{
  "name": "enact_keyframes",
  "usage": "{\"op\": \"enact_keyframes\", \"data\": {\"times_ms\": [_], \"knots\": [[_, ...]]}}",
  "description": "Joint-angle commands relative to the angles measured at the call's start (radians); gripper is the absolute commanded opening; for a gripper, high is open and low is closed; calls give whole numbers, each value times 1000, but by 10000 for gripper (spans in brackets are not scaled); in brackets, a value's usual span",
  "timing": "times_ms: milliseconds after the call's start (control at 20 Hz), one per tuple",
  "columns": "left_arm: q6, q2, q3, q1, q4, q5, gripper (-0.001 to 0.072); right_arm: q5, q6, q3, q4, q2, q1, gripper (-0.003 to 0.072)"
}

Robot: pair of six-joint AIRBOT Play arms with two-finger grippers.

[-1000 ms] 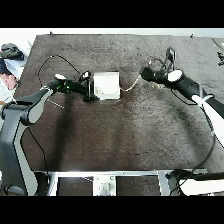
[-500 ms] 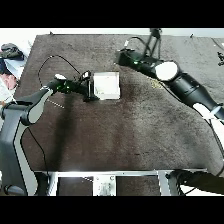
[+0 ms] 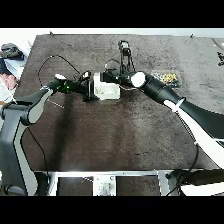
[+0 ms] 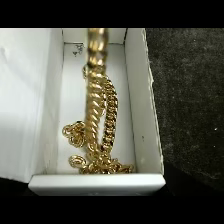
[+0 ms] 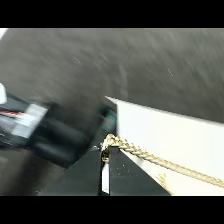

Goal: Fold the box and place the chain.

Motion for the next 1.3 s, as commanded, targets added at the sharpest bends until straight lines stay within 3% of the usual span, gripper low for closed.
{"op": "enact_keyframes", "data": {"times_ms": [0,50,100,350,500,750,1000,1150,1200,1250], "knots": [[0,0,0,-1,0,0,351,50,22,-14,-26,-53,-39,53],[0,0,0,-1,0,0,351,66,22,-14,-39,-51,-57,318],[0,0,0,-1,0,0,351,80,22,-14,-52,-42,-79,462],[0,0,0,-1,0,0,351,216,34,-40,-163,53,-245,460],[0,0,0,-1,0,0,351,223,62,-143,-167,84,-378,459],[0,0,0,-1,0,0,351,77,154,-312,-162,72,-510,458],[0,0,0,-1,0,0,351,-54,157,-301,-32,-20,-511,458],[0,0,0,-1,0,0,351,-60,150,-222,-23,-97,-500,458],[0,0,0,-1,0,0,351,-59,150,-186,-23,-121,-493,381],[0,0,0,-1,0,0,351,-60,150,-158,-21,-143,-488,227]]}}
